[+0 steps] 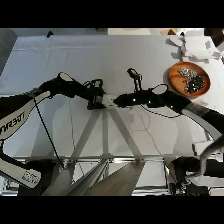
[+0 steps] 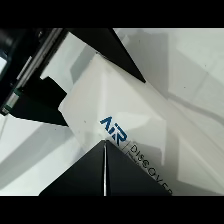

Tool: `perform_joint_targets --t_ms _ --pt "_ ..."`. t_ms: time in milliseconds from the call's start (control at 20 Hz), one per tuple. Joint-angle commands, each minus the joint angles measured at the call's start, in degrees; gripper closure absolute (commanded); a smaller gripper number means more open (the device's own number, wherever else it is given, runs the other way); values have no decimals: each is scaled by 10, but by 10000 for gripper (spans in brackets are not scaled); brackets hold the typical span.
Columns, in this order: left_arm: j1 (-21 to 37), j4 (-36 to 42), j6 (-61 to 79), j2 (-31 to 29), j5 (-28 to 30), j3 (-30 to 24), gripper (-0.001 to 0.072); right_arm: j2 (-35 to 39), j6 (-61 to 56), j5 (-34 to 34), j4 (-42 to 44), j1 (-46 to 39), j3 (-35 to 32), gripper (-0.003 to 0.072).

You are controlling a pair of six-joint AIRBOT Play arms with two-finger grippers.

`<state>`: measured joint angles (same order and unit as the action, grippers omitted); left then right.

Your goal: Fold the box and place the chain.

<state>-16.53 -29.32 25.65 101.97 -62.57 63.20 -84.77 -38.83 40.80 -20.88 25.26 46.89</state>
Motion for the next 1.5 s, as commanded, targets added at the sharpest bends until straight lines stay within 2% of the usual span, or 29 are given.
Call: perform_joint_targets --t_ms 0,300,450,600,750,900,1000,1200,1300,1450 --pt "0 1 -1 0 2 0 496 -3 -2 -1 -30 0 -1 678" --pt "0 1 -1 0 2 0 496 6 -1 -9 -30 0 0 677" --pt "0 1 -1 0 2 0 496 60 7 -19 -31 0 0 677" --pt "0 1 -1 0 2 0 496 143 -11 -68 -65 0 0 677" --pt "0 1 -1 0 2 0 496 220 -94 -112 -178 0 0 677" --pt "0 1 -1 0 2 0 496 266 -236 -99 -360 0 0 677" --pt "0 1 -1 0 2 0 496 275 -349 -52 -515 0 0 677" --pt "0 1 -1 0 2 0 496 274 -531 102 -801 0 0 677" --pt "0 1 -1 0 2 0 496 274 -577 143 -870 -3 0 677" --pt "0 1 -1 0 2 0 496 270 -612 125 -866 -46 0 677"
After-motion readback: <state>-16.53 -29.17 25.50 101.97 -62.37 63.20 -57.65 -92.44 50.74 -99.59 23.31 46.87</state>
